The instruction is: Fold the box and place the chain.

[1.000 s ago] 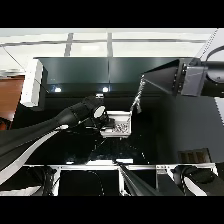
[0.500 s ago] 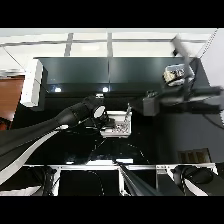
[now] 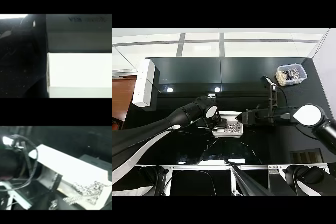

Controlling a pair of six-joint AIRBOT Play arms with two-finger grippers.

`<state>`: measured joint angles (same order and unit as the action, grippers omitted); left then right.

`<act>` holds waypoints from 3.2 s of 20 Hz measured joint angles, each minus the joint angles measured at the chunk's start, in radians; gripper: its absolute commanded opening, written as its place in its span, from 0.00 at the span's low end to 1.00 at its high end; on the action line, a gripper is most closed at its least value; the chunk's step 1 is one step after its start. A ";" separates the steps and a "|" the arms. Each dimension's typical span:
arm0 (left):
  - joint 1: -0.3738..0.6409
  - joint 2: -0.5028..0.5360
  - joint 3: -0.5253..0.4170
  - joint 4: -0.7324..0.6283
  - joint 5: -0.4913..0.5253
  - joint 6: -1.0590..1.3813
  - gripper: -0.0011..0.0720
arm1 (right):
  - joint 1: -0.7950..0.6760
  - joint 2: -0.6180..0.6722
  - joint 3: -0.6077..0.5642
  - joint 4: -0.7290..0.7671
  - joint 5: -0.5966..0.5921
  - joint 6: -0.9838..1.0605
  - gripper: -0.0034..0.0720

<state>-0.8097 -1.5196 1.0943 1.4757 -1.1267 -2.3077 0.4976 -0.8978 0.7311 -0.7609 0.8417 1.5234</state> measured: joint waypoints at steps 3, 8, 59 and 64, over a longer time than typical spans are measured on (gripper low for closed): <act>0.000 0.000 0.000 0.000 0.000 0.000 0.05 | -0.006 -0.013 -0.007 -0.020 -0.019 0.000 0.45; 0.000 0.000 0.000 0.000 0.000 0.000 0.05 | -0.107 -0.019 -0.002 -0.106 0.050 -0.004 0.45; 0.415 0.164 -0.421 -0.878 0.232 2.579 0.99 | -0.163 -0.021 -0.002 -0.191 -0.005 0.037 0.44; 0.404 0.158 -0.419 -0.868 0.229 2.580 0.99 | -0.163 -0.021 -0.002 -0.190 -0.014 0.037 0.44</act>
<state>-0.4057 -1.3613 0.6754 0.6075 -0.8982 0.2726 0.3344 -0.9188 0.7292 -0.9508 0.8276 1.5604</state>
